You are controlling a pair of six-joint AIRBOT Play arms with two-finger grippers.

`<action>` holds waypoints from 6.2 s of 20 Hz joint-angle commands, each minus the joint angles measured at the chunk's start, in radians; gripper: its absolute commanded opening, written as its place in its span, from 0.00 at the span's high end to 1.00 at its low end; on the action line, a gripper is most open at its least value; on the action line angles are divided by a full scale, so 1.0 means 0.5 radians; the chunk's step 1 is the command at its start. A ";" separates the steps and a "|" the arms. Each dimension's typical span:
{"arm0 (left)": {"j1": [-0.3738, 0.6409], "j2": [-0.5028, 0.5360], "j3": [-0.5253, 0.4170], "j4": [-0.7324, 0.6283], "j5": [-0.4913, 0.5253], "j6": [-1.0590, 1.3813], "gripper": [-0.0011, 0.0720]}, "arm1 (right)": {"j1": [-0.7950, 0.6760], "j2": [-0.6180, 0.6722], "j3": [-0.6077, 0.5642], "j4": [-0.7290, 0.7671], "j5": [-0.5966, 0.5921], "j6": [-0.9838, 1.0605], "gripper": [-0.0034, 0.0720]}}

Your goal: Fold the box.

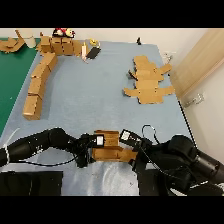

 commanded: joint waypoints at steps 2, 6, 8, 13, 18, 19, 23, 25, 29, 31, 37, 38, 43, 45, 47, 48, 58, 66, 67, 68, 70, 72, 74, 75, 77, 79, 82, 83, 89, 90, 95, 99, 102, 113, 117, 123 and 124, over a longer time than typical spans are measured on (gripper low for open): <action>-0.001 -0.001 0.002 0.000 0.000 0.000 0.48 | 0.035 -0.211 -0.050 -0.148 0.402 -0.168 0.23; -0.001 -0.001 0.002 0.000 0.001 0.000 0.48 | 0.035 -0.339 -0.050 0.158 0.481 -0.513 0.23; -0.001 -0.001 0.002 0.000 0.000 0.000 0.48 | 0.035 -0.337 -0.050 0.282 0.491 -0.721 0.23; -0.001 -0.001 0.002 0.000 0.001 0.000 0.48 | 0.035 -0.337 -0.050 0.287 0.515 -0.843 0.52; -0.001 -0.002 0.002 0.000 0.001 0.000 0.48 | 0.035 -0.337 -0.050 0.273 0.506 -0.867 0.78; -0.001 -0.001 0.002 0.000 0.001 0.000 0.48 | 0.035 -0.337 -0.050 0.273 0.520 -0.905 0.84; -0.001 -0.002 0.002 0.000 0.001 0.000 0.48 | 0.036 -0.337 -0.050 0.315 0.608 -0.931 0.90; -0.001 -0.001 0.002 0.000 0.001 0.000 0.48 | 0.036 -0.337 -0.050 0.367 0.607 -0.954 0.91; -0.001 -0.002 0.002 0.000 0.001 0.000 0.48 | 0.036 -0.338 -0.052 0.467 0.638 -0.986 0.91; -0.001 -0.001 0.002 0.000 0.000 0.000 0.48 | 0.036 -0.340 -0.061 0.506 0.655 -0.987 0.91; -0.001 -0.001 0.002 0.000 0.001 0.000 0.48 | 0.036 -0.383 -0.066 0.550 0.752 -1.011 0.26; -0.001 -0.002 0.002 0.000 0.000 0.000 0.48 | 0.036 -0.383 -0.066 0.549 0.750 -1.016 0.26; -0.001 -0.001 0.002 0.000 0.000 0.000 0.48 | 0.035 -0.388 -0.066 0.539 0.728 -1.015 0.26; -0.001 -0.001 0.002 0.000 0.001 0.000 0.48 | 0.034 -0.386 -0.063 0.523 0.579 -0.941 0.29; -0.001 -0.001 0.002 0.000 0.001 0.000 0.48 | 0.033 -0.338 -0.045 0.410 0.297 -0.655 0.53; -0.001 -0.001 0.002 0.000 0.001 0.000 0.48 | 0.033 -0.286 -0.024 0.336 0.153 -0.520 0.77; -0.001 -0.002 0.002 0.000 0.001 0.000 0.48 | -0.319 0.255 0.061 -0.468 -0.588 1.875 0.95; -0.001 -0.001 0.002 0.000 0.001 0.000 0.48 | -0.629 0.128 -0.288 0.011 0.028 1.746 0.95; -0.001 -0.001 0.002 0.000 0.001 0.000 0.48 | -0.616 0.099 -0.300 0.040 0.054 1.737 0.95; -0.001 -0.001 0.002 0.000 0.001 0.000 0.48 | -0.600 0.075 -0.305 0.076 0.104 1.718 0.95; -0.001 -0.001 0.002 0.000 0.001 0.000 0.48 | -0.588 0.050 -0.305 0.176 0.179 1.659 0.95; -0.001 -0.002 0.002 0.000 0.001 0.000 0.48 | -0.588 -0.002 -0.307 0.339 0.243 1.550 0.95; -0.001 -0.002 0.002 0.000 0.001 0.000 0.48 | -0.588 -0.063 -0.307 0.463 0.297 1.463 0.95; -0.001 -0.001 0.002 0.000 0.000 0.000 0.48 | -0.588 -0.080 -0.307 0.507 0.320 1.425 0.95; -0.001 -0.002 0.002 0.000 0.001 0.000 0.48 | -0.588 -0.074 -0.307 0.592 0.349 1.388 0.95; -0.001 -0.001 0.002 0.000 0.000 0.000 0.48 | -0.588 -0.048 -0.307 0.681 0.351 1.331 0.95; -0.001 -0.001 0.002 0.000 0.001 0.000 0.48 | -0.588 0.027 -0.307 0.856 0.352 1.218 0.95; -0.001 -0.002 0.002 0.000 0.001 0.000 0.48 | -0.588 0.063 -0.307 0.883 0.361 1.215 0.94; -0.001 -0.001 0.002 0.000 0.001 0.000 0.48 | -0.589 0.270 -0.302 0.901 0.379 1.231 0.77; -0.001 -0.001 0.002 0.000 0.001 0.000 0.48 | -0.589 0.273 -0.302 0.901 0.380 1.240 0.66; -0.001 -0.002 0.002 0.000 0.001 0.000 0.48 | -0.587 0.219 -0.303 0.941 0.404 1.239 0.36; -0.001 -0.002 0.002 0.000 0.001 0.000 0.48 | -0.446 -0.037 -0.262 0.959 0.504 1.239 0.41; -0.001 -0.001 0.002 0.000 0.001 0.000 0.48 | -0.254 -0.217 -0.087 0.771 0.520 1.415 0.48; -0.001 -0.002 0.002 0.000 0.001 0.000 0.48 | 0.249 -0.906 0.552 0.015 -0.072 2.479 0.48; -0.001 -0.001 0.002 0.000 0.000 0.000 0.48 | 0.335 -1.162 0.706 0.034 -0.142 2.684 0.48; -0.001 -0.001 0.002 0.000 0.001 0.000 0.48 | 0.374 -1.363 0.861 -0.004 -0.271 2.766 0.48; -0.001 -0.001 0.002 0.000 0.001 0.000 0.48 | 0.372 -1.362 0.861 -0.022 -0.304 2.776 0.48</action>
